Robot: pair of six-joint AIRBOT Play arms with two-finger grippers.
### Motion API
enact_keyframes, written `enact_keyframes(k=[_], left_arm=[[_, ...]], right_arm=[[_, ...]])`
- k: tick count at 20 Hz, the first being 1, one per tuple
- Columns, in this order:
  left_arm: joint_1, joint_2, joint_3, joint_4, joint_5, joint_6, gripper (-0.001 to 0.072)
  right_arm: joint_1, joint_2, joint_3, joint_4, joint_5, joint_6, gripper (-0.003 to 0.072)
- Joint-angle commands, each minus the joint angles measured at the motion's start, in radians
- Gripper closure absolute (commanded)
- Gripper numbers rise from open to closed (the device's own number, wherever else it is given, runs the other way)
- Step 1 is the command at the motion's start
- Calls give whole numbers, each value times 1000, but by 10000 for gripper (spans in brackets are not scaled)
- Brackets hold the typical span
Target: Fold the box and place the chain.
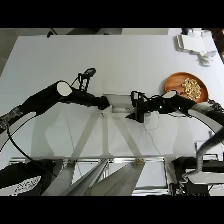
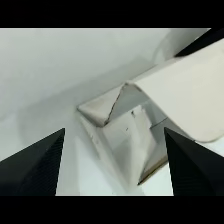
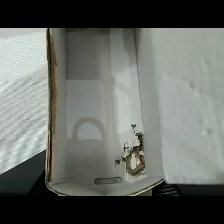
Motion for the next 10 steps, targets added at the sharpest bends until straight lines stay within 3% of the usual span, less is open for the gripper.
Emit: enact_keyframes(k=[1,5,10], left_arm=[[-63,-5,51,291,-68,-289,13],[-126,-74,103,334,-60,-383,14],[-178,-158,217,595,-122,-682,16]], right_arm=[[0,0,0,0,0,0,300],[0,0,0,0,0,0,300],[0,0,0,0,0,0,300]])
